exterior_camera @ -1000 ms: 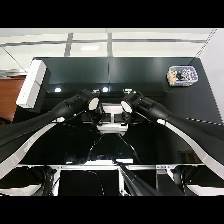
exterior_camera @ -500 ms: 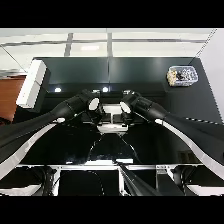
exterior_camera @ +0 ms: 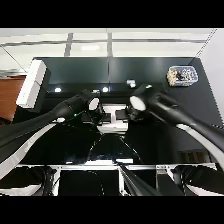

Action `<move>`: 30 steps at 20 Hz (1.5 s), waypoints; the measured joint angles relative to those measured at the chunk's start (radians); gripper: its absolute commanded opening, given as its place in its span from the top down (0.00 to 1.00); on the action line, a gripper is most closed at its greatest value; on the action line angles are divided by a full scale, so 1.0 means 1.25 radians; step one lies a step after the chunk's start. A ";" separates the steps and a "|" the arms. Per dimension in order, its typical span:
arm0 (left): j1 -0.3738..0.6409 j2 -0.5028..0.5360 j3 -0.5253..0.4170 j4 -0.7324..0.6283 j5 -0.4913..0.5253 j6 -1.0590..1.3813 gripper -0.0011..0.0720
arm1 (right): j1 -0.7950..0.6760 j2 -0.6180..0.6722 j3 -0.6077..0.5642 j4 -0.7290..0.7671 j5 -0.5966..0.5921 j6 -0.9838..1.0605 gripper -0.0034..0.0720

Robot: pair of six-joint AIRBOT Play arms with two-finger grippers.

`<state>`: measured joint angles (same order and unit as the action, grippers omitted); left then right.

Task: Fold the box and place the chain.

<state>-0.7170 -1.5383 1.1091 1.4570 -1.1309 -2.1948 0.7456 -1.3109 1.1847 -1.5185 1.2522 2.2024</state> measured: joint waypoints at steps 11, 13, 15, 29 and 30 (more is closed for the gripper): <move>0.000 0.000 0.000 0.000 0.002 0.000 0.95 | -0.336 0.076 -0.055 -0.392 -0.227 -0.049 0.02; 0.000 0.000 0.000 0.000 0.002 0.000 0.95 | -0.444 -0.001 -0.020 -0.327 -0.321 -0.058 0.02; 0.000 0.000 0.000 0.000 0.002 0.000 0.95 | -0.540 -0.111 0.083 -0.271 -0.341 -0.063 0.02; 0.000 0.000 0.000 -0.002 0.000 0.000 0.95 | -0.771 -0.633 0.684 -0.104 -0.105 -0.026 0.17; 0.000 0.000 0.000 -0.002 -0.001 0.000 0.95 | -0.772 -0.640 0.688 -0.101 -0.112 -0.025 0.17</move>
